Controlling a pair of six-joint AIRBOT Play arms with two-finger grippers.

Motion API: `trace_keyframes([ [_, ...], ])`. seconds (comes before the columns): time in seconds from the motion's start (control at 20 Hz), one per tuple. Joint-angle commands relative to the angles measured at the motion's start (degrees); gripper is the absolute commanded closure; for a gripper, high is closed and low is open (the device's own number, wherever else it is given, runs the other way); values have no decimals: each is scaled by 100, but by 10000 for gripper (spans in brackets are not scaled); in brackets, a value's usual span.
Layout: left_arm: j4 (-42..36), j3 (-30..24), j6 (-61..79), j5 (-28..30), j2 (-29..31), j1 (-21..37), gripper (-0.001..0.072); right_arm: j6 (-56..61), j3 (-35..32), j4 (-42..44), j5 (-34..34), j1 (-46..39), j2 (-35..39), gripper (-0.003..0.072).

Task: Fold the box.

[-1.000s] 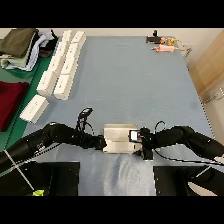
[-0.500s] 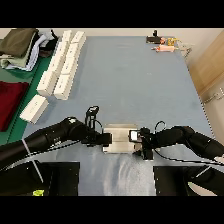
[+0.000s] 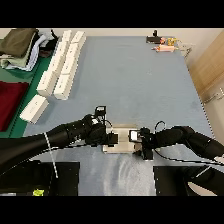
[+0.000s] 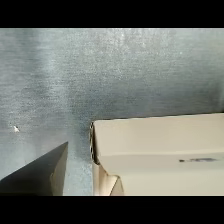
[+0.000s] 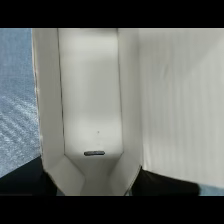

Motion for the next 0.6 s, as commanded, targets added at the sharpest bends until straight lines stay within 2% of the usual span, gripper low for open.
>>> trace_keyframes([
  [0.0,260,122,-385,-190,-103,-192,237,2,4,0,0,0,2,174],
  [0.55,190,122,-354,87,-103,-195,238,2,4,0,-2,0,0,174],
])
